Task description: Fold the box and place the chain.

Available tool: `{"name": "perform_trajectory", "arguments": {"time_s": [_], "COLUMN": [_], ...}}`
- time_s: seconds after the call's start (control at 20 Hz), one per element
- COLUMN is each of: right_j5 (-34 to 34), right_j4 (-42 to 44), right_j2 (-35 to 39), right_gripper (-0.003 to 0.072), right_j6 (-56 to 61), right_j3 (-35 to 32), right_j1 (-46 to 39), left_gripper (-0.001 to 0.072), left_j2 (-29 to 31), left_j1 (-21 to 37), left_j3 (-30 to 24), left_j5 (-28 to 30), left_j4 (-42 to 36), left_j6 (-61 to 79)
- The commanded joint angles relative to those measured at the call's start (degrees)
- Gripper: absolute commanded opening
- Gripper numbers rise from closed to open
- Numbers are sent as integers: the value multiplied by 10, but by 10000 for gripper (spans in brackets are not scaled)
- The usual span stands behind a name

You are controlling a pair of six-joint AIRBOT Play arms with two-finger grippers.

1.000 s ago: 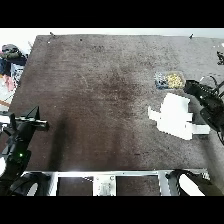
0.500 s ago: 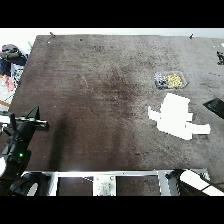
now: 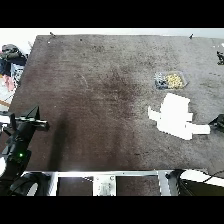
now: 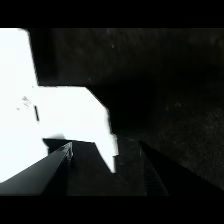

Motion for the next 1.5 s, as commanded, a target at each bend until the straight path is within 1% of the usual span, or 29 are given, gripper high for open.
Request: {"name": "perform_trajectory", "arguments": {"time_s": [0.0, 0.15, 0.2, 0.25, 0.45, 0.5, 0.55, 0.6, 0.65, 0.75, 0.85, 0.95, 1.15, 1.25, 1.35, 1.45], "right_j5": [9, 31, 41, 44, 56, 56, 58, 70, 100, 162, 199, 202, 146, 97, 48, -6], "right_j4": [21, 84, 100, 105, 121, 132, 141, 147, 160, 199, 255, 292, 392, 451, 490, 543], "right_j2": [-45, -86, -101, -114, -157, -159, -157, -157, -157, -157, -156, -144, -112, -108, -108, -108], "right_gripper": [473, 463, 401, 319, 318, 230, 75, 33, 16, 15, 15, 14, 14, 15, 14, 15], "right_j6": [-45, -104, -118, -123, -137, -148, -163, -175, -207, -244, -243, -243, -256, -256, -255, -255], "right_j3": [2, 2, 2, 2, 1, 1, 2, 1, 1, 1, -3, -27, -95, -126, -139, -136], "right_j1": [-2, -2, -2, -2, -2, -2, -2, -2, -3, -3, 3, 30, 148, 229, 311, 384], "left_gripper": [11, 11, 11, 11, 11, 11, 11, 11, 11, 11, 11, 11, 11, 11, 11, 11], "left_j2": [0, 0, 0, 0, 0, 0, 0, 0, 0, 0, 0, 0, 0, 0, 0, 0], "left_j1": [0, 0, 0, 0, 0, 0, 0, 0, 0, 0, 0, 0, 0, 0, 0, 0], "left_j3": [0, 0, 0, 0, 0, 0, 0, 0, 0, 0, 0, 0, 0, 0, 0, 0], "left_j5": [0, 0, 0, 0, 0, 0, 0, 0, 0, 0, 0, 0, 0, 0, 0, 0], "left_j4": [0, 0, 0, 0, 0, 0, 0, 0, 0, 0, 0, 0, 0, 0, 0, 0], "left_j6": [0, 0, 0, 0, 0, 0, 0, 0, 0, 0, 0, 0, 0, 0, 0, 0]}}
